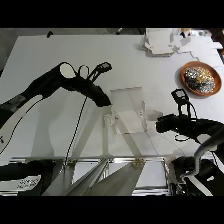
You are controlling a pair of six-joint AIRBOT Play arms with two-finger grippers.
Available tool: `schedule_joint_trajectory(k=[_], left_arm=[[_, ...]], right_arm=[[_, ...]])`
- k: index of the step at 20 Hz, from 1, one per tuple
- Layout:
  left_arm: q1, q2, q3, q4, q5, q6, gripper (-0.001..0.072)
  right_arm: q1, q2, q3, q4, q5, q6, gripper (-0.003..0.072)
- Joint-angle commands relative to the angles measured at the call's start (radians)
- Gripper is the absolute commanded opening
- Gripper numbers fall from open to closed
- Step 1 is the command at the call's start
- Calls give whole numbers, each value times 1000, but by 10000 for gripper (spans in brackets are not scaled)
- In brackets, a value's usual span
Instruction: Fold the box and place the chain.
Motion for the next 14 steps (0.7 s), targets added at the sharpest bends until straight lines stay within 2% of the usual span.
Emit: schedule_joint_trajectory(k=[1,4,8,10,11,12,13,14], left_arm=[[3,-92,0,-250,8,212,519],[0,-166,0,-404,5,303,519],[-7,-219,0,-415,-30,319,497],[-7,-221,0,-386,-46,346,275],[-6,-220,0,-373,-46,367,214],[-5,-220,0,-360,-45,393,76],[-4,-220,0,-353,-46,423,3],[-5,-219,0,-353,-46,453,4]], right_arm=[[1,1,0,1,-1,0,18],[1,1,0,0,0,0,18],[1,1,0,0,0,0,18],[1,1,0,1,0,0,18],[1,1,0,1,0,0,18],[1,1,0,5,0,0,18],[1,1,0,8,-1,0,18],[1,1,0,19,-1,0,18]])
